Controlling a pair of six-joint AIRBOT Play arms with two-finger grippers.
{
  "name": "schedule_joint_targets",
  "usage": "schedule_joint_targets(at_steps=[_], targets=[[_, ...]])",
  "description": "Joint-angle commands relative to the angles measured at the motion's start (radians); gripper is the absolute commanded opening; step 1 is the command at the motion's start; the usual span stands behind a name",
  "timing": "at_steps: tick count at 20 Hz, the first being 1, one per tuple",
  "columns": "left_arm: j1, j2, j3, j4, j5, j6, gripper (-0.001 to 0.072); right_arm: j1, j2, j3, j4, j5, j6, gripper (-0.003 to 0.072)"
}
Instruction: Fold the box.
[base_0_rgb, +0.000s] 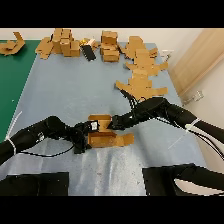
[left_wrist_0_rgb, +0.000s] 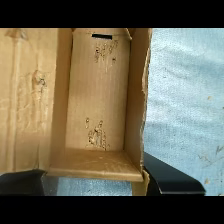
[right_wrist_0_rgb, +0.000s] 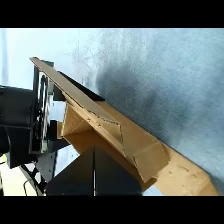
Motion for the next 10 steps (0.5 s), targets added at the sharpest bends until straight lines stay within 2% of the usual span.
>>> schedule_joint_targets(at_steps=[1,6,10], targets=[[0.000,0.000,0.000,0.001,0.018,0.005,0.0362,0.001,-0.010,0.001,0.015,0.004,-0.018,0.0002],[0.000,0.002,0.000,0.001,0.019,0.004,0.0363,0.001,-0.010,0.001,0.014,0.006,-0.018,0.0001],[0.000,0.048,0.001,0.005,0.042,-0.001,0.0363,0.001,-0.010,0.001,0.014,0.010,-0.021,0.0002]])
